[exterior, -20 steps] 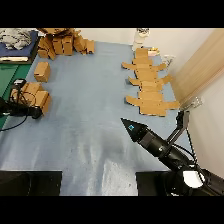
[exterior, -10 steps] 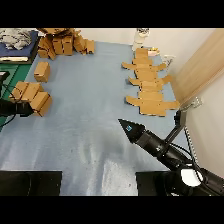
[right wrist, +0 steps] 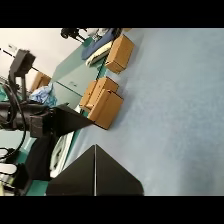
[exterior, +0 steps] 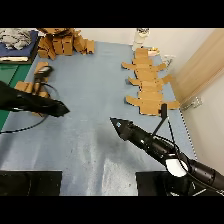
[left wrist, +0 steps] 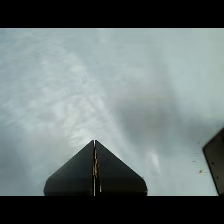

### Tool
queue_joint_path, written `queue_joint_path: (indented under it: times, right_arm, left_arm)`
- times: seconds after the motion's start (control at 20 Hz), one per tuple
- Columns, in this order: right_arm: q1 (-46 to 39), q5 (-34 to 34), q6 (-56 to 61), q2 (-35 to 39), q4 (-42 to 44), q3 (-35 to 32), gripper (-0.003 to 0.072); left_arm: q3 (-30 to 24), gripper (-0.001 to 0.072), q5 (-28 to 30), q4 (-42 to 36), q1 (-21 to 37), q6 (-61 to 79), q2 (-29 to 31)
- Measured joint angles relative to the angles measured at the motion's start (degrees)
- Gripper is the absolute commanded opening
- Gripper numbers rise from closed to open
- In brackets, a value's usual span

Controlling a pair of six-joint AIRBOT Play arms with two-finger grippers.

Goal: Fold the box.

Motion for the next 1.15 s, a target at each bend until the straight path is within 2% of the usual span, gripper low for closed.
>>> queue_joint_path:
  times: [0.2,0.35,0.5,1.15]
  right_arm:
    - [-8.3,7.0,-0.8,-7.0,-3.9,6.4,0.0004]
    - [-15.5,14.8,-1.0,-12.4,-9.2,11.7,0.0005]
    - [-19.5,19.3,-1.5,-16.5,-12.7,15.1,0.0005]
    - [-21.8,22.4,-2.1,-19.6,-15.3,17.2,0.0005]
  left_arm:
    - [4.2,0.0010,3.6,-4.9,-8.3,-0.3,-10.1]
    - [9.1,0.0011,4.6,-6.9,-11.6,-0.2,-17.0]
    - [12.4,0.0012,5.4,-8.2,-13.4,-0.1,-21.2]
    - [14.4,0.0012,6.6,-9.4,-14.3,-0.4,-24.0]
